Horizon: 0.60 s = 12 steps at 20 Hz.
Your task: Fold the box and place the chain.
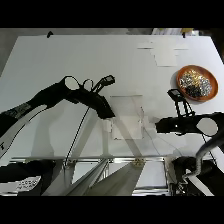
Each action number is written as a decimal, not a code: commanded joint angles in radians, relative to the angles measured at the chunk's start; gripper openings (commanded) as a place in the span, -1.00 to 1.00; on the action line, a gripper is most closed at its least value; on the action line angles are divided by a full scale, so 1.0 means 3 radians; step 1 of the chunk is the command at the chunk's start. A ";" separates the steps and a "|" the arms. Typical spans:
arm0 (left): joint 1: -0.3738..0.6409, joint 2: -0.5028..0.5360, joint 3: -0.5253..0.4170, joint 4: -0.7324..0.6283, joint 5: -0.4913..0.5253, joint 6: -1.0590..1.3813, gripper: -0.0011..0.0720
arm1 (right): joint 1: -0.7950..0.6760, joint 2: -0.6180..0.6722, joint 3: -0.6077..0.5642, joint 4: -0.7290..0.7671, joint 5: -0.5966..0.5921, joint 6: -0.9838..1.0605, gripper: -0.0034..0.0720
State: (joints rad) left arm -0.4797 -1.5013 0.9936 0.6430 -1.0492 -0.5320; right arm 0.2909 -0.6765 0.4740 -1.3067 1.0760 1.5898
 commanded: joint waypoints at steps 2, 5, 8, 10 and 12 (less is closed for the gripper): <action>0.0207 -0.0043 0.0000 -0.0500 -0.0060 0.0474 0.75 | 0.0004 0.0003 -0.0001 -0.0001 0.0001 -0.0003 -0.86; 0.0187 -0.0126 0.0000 -0.0544 -0.0057 0.0567 0.75 | 0.0004 0.0003 -0.0001 0.0001 0.0000 -0.0003 -0.86; 0.0150 -0.0270 0.0001 -0.0918 -0.0126 0.0814 0.73 | 0.0004 0.0003 -0.0001 0.0005 0.0001 -0.0003 -0.86; 0.0117 -0.0346 0.0001 -0.1017 -0.0140 0.0905 0.62 | 0.0004 0.0003 -0.0001 0.0005 0.0001 -0.0003 -0.86; 0.0095 -0.0415 0.0001 -0.1034 -0.0159 0.0969 0.53 | 0.0004 0.0003 -0.0001 0.0004 0.0000 -0.0003 -0.86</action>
State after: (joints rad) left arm -0.4427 -1.5955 0.9936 0.3820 -1.0847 -0.2909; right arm 0.2909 -0.6765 0.4740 -1.3060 1.0760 1.5890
